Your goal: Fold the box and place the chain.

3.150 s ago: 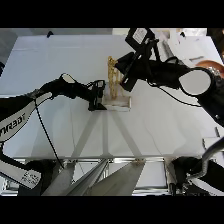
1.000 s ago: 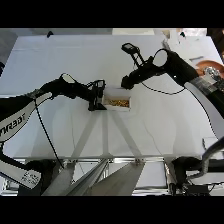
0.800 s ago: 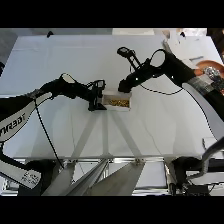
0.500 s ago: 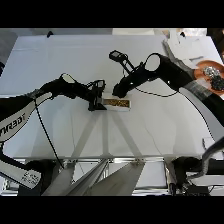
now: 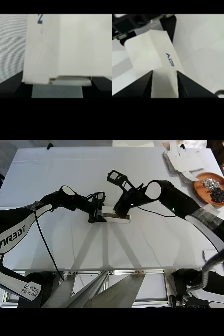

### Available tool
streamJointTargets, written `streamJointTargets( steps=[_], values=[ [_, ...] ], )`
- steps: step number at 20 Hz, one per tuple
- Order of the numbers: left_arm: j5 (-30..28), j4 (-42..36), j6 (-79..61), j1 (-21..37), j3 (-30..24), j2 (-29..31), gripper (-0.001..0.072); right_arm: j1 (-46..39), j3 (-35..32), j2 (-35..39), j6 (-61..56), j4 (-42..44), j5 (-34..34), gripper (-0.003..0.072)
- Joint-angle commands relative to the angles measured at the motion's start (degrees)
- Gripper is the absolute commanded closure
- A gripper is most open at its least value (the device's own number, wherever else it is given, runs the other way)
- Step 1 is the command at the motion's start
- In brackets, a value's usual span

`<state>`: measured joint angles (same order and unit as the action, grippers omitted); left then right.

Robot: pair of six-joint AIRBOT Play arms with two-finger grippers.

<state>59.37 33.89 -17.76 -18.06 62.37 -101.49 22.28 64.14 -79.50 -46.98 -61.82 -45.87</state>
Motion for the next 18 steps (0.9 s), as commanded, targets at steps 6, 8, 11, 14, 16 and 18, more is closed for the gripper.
streamJointTargets(
  steps=[6,8,11,14,16,18],
  values=[
    [-0.02,0.02,-0.02,0.00,-0.02,0.02,0.0298,2.01,-6.58,2.01,9.57,-1.20,8.50,0.0320],
    [-0.02,0.02,0.00,0.00,-0.02,0.02,0.0298,2.71,-7.80,2.01,12.63,-1.14,9.44,0.0319],
    [0.00,0.02,-0.02,0.00,-0.02,0.02,0.0298,2.71,-8.17,2.12,13.00,-0.63,10.12,0.0319],
    [-0.02,0.00,0.00,0.00,-0.02,0.02,0.0298,3.17,-8.17,2.84,13.00,-0.68,9.01,0.0320],
    [0.00,0.02,-0.02,0.00,-0.02,0.02,0.0298,4.22,-8.20,3.50,13.03,-0.68,9.05,0.0320],
    [0.00,0.02,-0.02,0.00,-0.02,0.02,0.0297,4.55,-8.22,3.58,12.94,-0.68,9.07,0.0320]
  ],
)
